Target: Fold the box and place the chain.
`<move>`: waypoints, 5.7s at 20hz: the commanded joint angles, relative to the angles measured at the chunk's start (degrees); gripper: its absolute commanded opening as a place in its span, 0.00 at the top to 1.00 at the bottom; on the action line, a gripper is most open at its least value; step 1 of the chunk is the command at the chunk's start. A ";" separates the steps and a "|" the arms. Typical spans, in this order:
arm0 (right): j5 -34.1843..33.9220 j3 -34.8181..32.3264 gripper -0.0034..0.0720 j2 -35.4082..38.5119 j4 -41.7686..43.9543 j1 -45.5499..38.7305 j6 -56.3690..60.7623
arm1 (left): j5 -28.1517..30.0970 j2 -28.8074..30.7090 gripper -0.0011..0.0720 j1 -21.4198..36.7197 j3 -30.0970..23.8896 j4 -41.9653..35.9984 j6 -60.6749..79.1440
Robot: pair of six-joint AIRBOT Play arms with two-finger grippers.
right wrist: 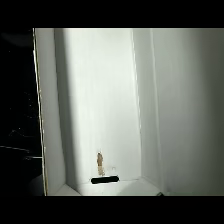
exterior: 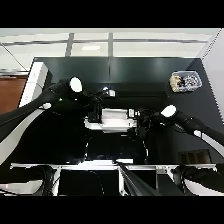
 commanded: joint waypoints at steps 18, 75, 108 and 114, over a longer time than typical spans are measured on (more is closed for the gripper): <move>-0.09 0.00 0.40 -0.02 -0.04 0.07 0.04 | 23.28 4.59 0.95 4.28 -11.45 -28.24 -20.94; -0.20 0.00 0.40 -0.02 -0.04 0.07 0.07 | 19.65 11.15 0.64 -0.76 -21.46 -12.66 20.87; -0.22 0.00 0.40 -0.02 -0.04 0.09 0.07 | 19.98 6.71 0.53 -1.60 -21.46 -23.91 17.92; -0.24 0.00 0.40 -0.02 -0.04 0.09 0.09 | 14.75 11.58 0.95 2.86 -19.78 -13.03 2.27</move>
